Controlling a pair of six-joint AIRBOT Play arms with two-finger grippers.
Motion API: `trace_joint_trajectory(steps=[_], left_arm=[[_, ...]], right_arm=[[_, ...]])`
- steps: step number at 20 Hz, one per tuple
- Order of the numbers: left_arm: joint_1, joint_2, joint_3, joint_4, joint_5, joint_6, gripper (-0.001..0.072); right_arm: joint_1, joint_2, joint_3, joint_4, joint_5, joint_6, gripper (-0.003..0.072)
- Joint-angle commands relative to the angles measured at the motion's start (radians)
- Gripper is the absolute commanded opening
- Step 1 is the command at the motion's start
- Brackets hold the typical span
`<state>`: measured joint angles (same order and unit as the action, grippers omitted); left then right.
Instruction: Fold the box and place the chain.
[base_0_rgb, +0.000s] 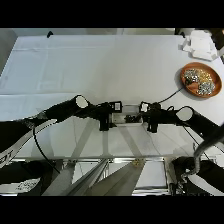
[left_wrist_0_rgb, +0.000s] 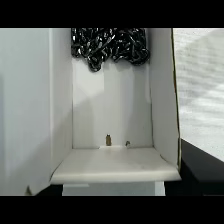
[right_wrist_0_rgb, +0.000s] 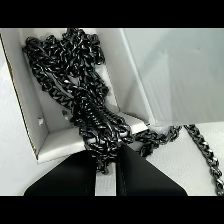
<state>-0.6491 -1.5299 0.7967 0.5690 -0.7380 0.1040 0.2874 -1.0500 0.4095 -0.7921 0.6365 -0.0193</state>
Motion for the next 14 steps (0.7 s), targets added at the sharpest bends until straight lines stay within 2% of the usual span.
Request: trace_joint_trajectory(steps=[1,7,11,14], left_arm=[[-0.001,0.000,0.000,0.000,0.001,0.000,0.0434],[-0.001,0.000,0.000,0.000,0.001,0.000,0.0434],[-0.001,0.000,0.000,0.000,0.001,0.000,0.0434],[-0.001,0.000,0.000,0.000,0.001,0.000,0.0434]], right_arm=[[-0.004,0.008,0.001,-0.069,0.004,0.053,0.0019],[-0.081,0.138,0.001,-0.244,-0.035,0.267,0.0018],[-0.107,0.309,0.001,-0.249,-0.023,0.282,0.0018],[-0.106,0.436,0.001,-0.196,0.013,0.280,0.0018]])
